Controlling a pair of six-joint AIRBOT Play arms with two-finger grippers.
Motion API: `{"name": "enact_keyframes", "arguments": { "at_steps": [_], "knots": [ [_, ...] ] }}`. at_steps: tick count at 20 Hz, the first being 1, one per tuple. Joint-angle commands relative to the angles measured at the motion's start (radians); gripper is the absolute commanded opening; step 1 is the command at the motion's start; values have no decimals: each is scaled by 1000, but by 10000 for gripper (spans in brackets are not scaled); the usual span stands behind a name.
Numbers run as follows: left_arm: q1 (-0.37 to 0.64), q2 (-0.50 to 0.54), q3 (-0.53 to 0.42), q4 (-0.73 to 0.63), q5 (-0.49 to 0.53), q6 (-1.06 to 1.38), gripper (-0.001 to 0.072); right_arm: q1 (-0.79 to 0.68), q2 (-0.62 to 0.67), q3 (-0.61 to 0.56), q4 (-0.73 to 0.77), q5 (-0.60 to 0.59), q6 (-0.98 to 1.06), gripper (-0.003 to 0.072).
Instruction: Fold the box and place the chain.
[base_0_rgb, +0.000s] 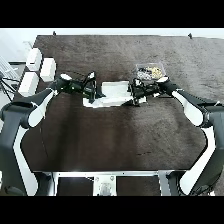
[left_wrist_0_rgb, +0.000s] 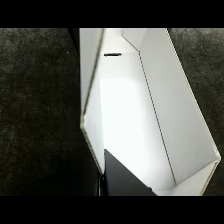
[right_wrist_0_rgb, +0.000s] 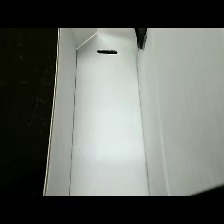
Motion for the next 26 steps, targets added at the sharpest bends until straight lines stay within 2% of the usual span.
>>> {"name": "enact_keyframes", "arguments": {
  "at_steps": [1, 17, 20, 26],
  "knots": [
    [0, 0, 0, 1, 0, 0, 24, -1, -7, 9, -14, -15, -9, 616],
    [0, 0, 0, 1, 0, 0, 24, 0, -26, 9, 21, -10, -20, 614],
    [0, 0, 0, 1, 0, 0, 24, -1, -32, 9, 26, 7, -20, 493],
    [0, 0, 0, 1, 0, 0, 24, -1, -32, 8, 36, 8, -19, 494]
  ]
}}
